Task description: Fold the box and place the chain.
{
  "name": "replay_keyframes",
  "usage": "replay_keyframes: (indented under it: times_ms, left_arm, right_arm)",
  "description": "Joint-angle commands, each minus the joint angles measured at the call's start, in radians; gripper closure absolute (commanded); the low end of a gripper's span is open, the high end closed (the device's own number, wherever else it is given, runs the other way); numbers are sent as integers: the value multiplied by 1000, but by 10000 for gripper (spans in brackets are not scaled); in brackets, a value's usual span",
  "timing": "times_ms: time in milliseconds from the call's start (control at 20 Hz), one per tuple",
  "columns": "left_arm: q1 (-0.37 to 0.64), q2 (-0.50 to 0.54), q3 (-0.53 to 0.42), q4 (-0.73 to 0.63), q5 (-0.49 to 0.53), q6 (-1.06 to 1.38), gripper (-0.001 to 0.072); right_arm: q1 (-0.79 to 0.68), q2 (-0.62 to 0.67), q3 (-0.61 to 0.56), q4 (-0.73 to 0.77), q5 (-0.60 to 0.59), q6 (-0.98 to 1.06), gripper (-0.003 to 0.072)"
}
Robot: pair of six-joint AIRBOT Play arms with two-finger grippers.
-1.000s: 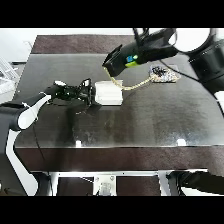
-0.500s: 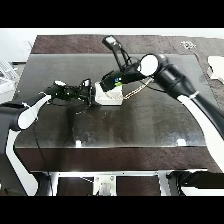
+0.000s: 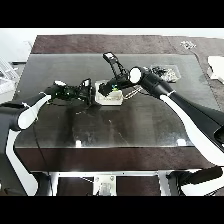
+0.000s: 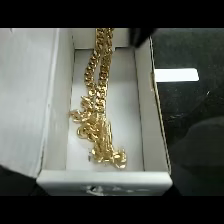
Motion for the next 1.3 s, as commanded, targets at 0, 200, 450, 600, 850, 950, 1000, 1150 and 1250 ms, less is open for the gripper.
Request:
replay_keyframes:
  times_ms: [0,200,450,600,850,950,1000,1150,1250]
  left_arm:
    - [1,0,1,0,0,0,219]
    - [1,0,1,0,0,0,219]
    - [1,0,1,0,0,0,219]
    - [1,0,1,0,1,0,218]
    - [1,0,1,0,2,0,219]
    - [1,0,1,0,2,0,219]
    - [1,0,1,0,2,0,219]
    - [1,0,1,0,0,0,219]
    - [1,0,1,0,0,0,219]
  right_arm:
    - [-37,8,0,2,52,2,129]
    - [-147,99,-46,-2,69,3,129]
    - [-394,184,-227,2,-78,103,129]
    - [-486,182,-331,2,-203,181,129]
    - [-522,120,-418,2,-426,255,129]
    - [-522,55,-408,2,-426,264,129]
    - [-522,23,-395,2,-426,277,129]
    - [-516,-53,-330,10,-426,299,129]
    - [-507,-85,-278,21,-426,299,129]
